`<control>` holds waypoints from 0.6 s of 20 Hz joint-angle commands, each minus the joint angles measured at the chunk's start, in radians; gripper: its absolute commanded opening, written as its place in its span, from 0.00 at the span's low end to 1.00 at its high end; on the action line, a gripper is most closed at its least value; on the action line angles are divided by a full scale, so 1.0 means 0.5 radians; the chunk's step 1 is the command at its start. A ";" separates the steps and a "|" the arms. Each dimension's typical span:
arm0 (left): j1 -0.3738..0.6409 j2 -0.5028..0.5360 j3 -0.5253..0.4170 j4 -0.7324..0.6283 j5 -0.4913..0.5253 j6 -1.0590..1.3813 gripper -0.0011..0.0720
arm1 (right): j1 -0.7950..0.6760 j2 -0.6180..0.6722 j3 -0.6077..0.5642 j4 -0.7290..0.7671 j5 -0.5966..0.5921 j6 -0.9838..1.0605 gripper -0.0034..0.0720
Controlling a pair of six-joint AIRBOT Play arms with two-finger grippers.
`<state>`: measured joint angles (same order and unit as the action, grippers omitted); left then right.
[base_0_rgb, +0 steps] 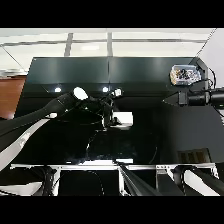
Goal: Fold the box and place the chain.
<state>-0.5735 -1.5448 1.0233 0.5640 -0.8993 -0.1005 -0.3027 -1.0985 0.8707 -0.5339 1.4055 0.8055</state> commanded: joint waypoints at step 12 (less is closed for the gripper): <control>-0.249 -0.043 0.062 0.339 0.317 -0.088 0.94 | -0.001 0.002 -0.001 -0.005 -0.001 0.002 0.06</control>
<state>-0.6746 -1.5639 1.0348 0.7155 -0.7605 -0.0967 -0.3027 -1.0985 0.8707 -0.5365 1.4052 0.8062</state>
